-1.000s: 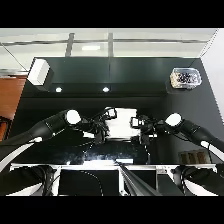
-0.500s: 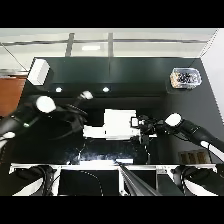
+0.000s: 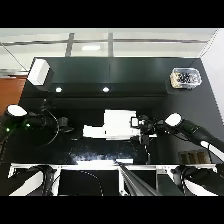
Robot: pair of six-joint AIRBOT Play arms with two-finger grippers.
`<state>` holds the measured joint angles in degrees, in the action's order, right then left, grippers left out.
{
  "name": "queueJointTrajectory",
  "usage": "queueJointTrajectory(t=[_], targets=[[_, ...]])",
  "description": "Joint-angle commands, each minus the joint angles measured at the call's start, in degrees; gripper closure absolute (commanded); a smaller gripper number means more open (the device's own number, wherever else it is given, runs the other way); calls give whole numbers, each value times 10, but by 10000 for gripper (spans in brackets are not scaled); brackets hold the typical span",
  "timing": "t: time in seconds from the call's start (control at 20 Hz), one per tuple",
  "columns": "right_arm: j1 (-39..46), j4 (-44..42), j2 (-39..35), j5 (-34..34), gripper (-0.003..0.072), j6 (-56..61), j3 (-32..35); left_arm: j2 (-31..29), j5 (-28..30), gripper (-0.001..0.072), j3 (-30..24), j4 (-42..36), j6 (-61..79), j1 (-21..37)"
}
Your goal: Fold the box and place the chain.
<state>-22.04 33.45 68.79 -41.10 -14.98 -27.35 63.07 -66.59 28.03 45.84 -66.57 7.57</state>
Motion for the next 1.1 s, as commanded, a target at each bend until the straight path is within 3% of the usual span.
queueJointTrajectory(t=[0.0, 0.2, 0.35, 0.7, 0.75, 0.8, 0.9, 1.05], targets=[[0, 0, 0, 0, 219, 0, 0, 31, 14, 685, -44, -84, -20, -15], [0, 0, 0, 0, 219, 0, 0, 100, 77, 685, -38, -122, 1, -113], [0, 0, 0, 0, 220, 0, 0, 136, 92, 685, -14, -154, 35, -168], [0, 0, 0, 0, 220, 2, 0, 137, 72, 680, 49, -170, 60, -204], [0, 0, 0, 0, 220, 2, 0, 137, 63, 636, 52, -169, 61, -204], [0, 0, 0, 0, 220, 2, 0, 137, 55, 471, 53, -169, 64, -204], [0, 0, 0, 0, 220, 2, 0, 137, 42, 11, 53, -167, 69, -204], [0, 0, 0, 0, 219, 2, 0, 136, 16, 3, 53, -169, 69, -205]])
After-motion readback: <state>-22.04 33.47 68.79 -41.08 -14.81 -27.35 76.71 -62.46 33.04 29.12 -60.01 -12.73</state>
